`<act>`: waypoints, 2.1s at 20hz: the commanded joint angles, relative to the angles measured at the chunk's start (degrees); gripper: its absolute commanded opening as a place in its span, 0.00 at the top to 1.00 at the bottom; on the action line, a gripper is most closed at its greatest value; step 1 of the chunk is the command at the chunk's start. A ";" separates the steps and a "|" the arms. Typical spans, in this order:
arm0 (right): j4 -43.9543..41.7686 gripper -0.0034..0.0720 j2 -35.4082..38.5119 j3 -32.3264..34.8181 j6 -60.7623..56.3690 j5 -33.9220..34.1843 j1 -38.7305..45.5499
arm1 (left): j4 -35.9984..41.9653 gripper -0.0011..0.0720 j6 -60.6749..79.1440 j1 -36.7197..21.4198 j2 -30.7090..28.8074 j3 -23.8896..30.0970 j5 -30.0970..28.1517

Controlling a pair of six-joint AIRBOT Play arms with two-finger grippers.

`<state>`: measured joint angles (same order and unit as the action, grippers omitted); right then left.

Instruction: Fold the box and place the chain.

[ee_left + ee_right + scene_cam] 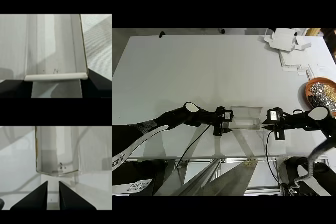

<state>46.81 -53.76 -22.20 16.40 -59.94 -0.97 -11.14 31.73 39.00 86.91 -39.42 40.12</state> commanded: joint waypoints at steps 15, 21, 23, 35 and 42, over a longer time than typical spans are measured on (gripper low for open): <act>-5.29 0.47 -5.99 0.35 -13.40 5.42 -5.92 | 0.00 0.45 -0.02 0.02 0.00 -0.02 -0.02; 3.19 0.75 13.07 -0.52 -43.82 -0.72 2.60 | 0.00 0.45 -0.02 0.02 0.00 -0.02 -0.02; 2.93 0.80 15.15 -2.71 -54.01 -0.70 9.20 | 0.00 0.45 -0.02 0.02 0.00 -0.02 -0.02; 6.91 0.92 -5.84 -0.31 -75.91 -1.07 15.43 | 0.00 0.45 -0.02 0.02 0.00 -0.02 0.00; -0.76 0.91 -7.52 0.22 -72.89 -3.69 10.10 | 0.00 0.45 -0.02 0.02 0.00 -0.02 -0.02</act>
<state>50.50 -61.12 -22.15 -57.98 -61.28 10.31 -11.16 31.68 39.00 86.91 -39.42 40.10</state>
